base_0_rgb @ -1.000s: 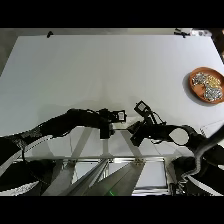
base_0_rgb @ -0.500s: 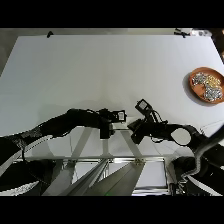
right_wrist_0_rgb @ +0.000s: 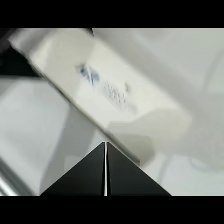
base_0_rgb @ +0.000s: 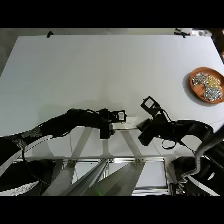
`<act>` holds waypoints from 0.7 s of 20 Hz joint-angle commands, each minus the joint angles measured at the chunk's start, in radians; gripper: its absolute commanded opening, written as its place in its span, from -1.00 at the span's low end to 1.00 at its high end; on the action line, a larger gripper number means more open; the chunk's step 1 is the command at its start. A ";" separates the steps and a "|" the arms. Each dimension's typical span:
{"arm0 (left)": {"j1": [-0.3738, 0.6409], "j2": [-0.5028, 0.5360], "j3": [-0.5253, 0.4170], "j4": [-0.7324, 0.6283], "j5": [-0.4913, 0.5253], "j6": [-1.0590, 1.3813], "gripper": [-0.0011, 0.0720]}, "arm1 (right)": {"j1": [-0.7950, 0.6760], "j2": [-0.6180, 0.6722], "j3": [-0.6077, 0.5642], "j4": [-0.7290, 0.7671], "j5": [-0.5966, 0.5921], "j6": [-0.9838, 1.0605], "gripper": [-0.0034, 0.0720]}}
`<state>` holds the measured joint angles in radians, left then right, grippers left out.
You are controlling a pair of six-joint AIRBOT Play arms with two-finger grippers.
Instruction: Fold the box and place the chain.
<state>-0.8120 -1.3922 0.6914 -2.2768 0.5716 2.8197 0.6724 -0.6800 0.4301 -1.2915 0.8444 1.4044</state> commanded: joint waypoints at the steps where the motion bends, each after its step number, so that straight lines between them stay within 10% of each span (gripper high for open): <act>1: 0.000 -0.001 0.000 0.001 0.000 0.000 -0.27 | 0.000 0.013 0.011 -0.148 0.381 0.217 -0.88; 14: 0.000 -0.001 0.000 0.000 0.000 0.000 -0.27 | 0.000 0.013 0.018 -0.140 0.475 0.320 -0.87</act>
<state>-0.8120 -1.3922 0.6914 -2.2768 0.5716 2.8197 0.6724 -0.6678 0.4465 -1.4300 1.3197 1.6947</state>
